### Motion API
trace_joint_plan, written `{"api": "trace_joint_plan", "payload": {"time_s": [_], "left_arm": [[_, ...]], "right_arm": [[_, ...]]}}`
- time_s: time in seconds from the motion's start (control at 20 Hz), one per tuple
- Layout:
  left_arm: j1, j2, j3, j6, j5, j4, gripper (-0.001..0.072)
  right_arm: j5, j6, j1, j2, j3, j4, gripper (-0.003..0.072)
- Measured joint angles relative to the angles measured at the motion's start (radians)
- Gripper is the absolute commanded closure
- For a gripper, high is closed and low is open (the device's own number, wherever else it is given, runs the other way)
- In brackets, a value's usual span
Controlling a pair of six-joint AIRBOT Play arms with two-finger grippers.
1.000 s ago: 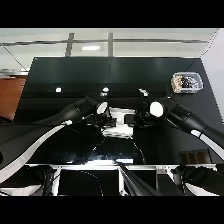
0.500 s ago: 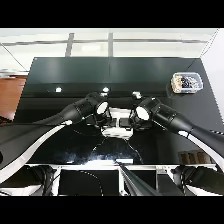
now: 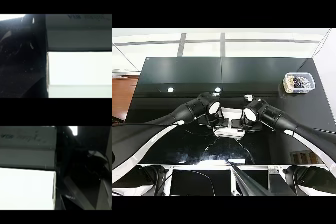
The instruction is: Fold the box and place the chain.
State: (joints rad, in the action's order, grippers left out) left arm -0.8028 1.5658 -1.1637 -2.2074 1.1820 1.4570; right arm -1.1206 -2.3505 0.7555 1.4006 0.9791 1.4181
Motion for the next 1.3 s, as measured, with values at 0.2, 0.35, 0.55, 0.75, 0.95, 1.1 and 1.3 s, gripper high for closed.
{"api": "trace_joint_plan", "payload": {"time_s": [0.2,0.35,0.55,0.75,0.95,1.1,1.3], "left_arm": [[0.000,0.000,0.000,0.000,0.000,0.000,0.0681],[0.000,0.000,0.000,-0.002,0.003,-0.002,0.0681],[0.000,0.000,0.000,-0.002,0.002,-0.002,0.0681],[0.000,0.000,0.000,0.001,0.003,0.001,0.0681],[0.000,0.000,0.000,0.001,0.002,0.001,0.0681],[0.000,0.000,0.000,0.001,0.000,0.001,0.0681],[0.000,0.000,0.000,0.000,0.000,0.000,0.0681]], "right_arm": [[-0.001,-0.012,0.000,0.008,0.001,0.001,0.0564],[-0.001,-0.024,0.000,0.010,0.001,0.003,0.0675],[0.000,-0.026,0.000,0.010,0.001,0.006,0.0516],[0.005,-0.027,0.000,0.010,0.001,0.010,0.0514],[0.010,-0.029,0.000,0.011,0.001,0.003,0.0403],[0.016,-0.029,0.000,0.011,0.001,-0.004,0.0468],[0.019,-0.029,0.000,0.011,0.001,-0.007,0.0674]]}}
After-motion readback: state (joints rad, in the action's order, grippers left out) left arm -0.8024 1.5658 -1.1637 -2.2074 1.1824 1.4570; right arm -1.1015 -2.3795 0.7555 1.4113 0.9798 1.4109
